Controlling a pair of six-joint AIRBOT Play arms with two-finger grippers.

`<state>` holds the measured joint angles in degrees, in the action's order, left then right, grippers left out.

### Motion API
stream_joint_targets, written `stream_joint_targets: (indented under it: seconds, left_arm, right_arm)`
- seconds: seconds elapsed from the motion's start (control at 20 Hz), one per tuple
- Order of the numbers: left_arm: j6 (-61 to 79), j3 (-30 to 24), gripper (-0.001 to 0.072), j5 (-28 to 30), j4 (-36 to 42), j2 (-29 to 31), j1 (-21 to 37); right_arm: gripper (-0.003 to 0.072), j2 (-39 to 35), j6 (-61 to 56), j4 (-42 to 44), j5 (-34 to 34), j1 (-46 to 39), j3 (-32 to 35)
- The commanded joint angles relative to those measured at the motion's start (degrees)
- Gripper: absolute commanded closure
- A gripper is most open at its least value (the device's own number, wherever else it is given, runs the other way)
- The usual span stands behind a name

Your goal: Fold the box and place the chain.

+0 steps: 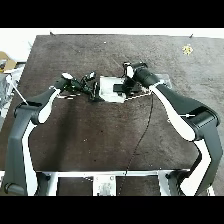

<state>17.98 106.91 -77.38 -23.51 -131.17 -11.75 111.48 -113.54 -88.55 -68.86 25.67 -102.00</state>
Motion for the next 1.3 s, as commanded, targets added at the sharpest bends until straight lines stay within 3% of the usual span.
stream_joint_targets:
  seconds: [0.0,0.1,0.15,0.45,0.55,0.85,0.9,0.95,1.25]
  left_arm:
    - [0.00,-0.02,0.0246,0.00,0.00,0.00,0.02]
    - [0.02,-0.02,0.0246,0.00,0.00,0.00,0.02]
    - [0.00,-0.02,0.0246,0.02,0.00,0.00,0.02]
    - [0.00,-0.02,0.0246,0.02,0.02,0.00,0.02]
    - [0.02,-0.02,0.0246,0.02,0.02,0.00,0.02]
    - [0.02,-0.02,0.0246,0.02,0.02,0.00,0.02]
    - [0.02,-0.02,0.0246,0.00,0.04,0.00,0.02]
    - [0.02,-0.02,0.0245,0.02,0.02,0.00,0.02]
    - [0.02,-0.02,0.0246,0.02,0.04,0.00,0.02]
  right_arm:
    - [0.0300,0.85,-5.60,-4.94,-0.98,0.46,-0.96]
    - [0.0303,1.03,-6.40,-4.87,-0.79,0.17,-0.96]
    - [0.0369,1.20,-6.43,-4.66,-0.63,0.31,-0.96]
    - [0.0369,2.89,-8.72,-3.93,1.92,1.18,-0.94]
    - [0.0487,2.82,-8.76,-4.04,2.01,1.20,-0.96]
    - [0.0487,2.82,-10.21,-4.68,1.09,1.20,-0.94]
    - [0.0521,2.82,-10.40,-4.68,1.01,1.20,-0.94]
    - [0.0653,2.82,-10.49,-4.68,0.94,1.22,-0.94]
    - [0.0674,2.82,-10.60,-5.09,1.18,1.31,-0.96]
